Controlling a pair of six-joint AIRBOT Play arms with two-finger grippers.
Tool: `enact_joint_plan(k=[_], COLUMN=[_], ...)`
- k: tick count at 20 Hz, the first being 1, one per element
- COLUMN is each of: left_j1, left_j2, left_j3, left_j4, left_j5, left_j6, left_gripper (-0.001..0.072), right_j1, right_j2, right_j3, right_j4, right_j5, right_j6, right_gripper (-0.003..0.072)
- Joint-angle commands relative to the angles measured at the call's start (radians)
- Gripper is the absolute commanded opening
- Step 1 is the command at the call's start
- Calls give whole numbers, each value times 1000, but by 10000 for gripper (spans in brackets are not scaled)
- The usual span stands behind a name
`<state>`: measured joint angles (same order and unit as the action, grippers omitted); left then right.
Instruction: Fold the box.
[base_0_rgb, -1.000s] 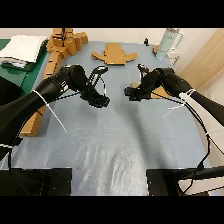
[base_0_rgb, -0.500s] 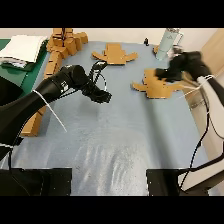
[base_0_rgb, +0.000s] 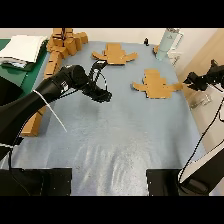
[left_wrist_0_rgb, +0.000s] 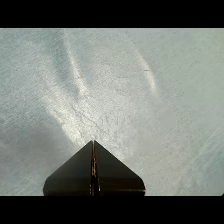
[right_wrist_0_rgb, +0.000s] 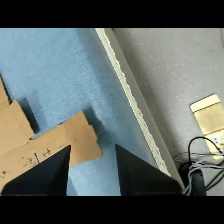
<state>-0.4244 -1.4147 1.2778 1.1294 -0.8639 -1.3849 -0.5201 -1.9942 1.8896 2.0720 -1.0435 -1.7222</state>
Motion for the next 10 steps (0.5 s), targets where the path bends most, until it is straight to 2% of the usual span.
enact_joint_plan(k=[1,4,5,7,9,10], left_j1=[0,0,0,0,0,0], left_j2=[0,0,0,-1,0,0], left_j3=[1,1,1,1,1,1], left_j4=[-12,-11,-11,-12,-13,-12], left_j5=[2,2,2,4,18,18], left_j6=[0,0,0,0,0,0], left_gripper=[13,14,14,13,13,13], right_j1=[-19,0,8,26,47,58], right_j2=[-74,-117,-119,-119,-110,-96], right_j3=[43,85,92,114,142,142], right_j4=[87,88,94,108,126,137], right_j5=[-26,-76,-96,-159,-224,-244], right_j6=[-99,-139,-158,-199,-243,-249], right_gripper=[462,459,424,194,5,3])
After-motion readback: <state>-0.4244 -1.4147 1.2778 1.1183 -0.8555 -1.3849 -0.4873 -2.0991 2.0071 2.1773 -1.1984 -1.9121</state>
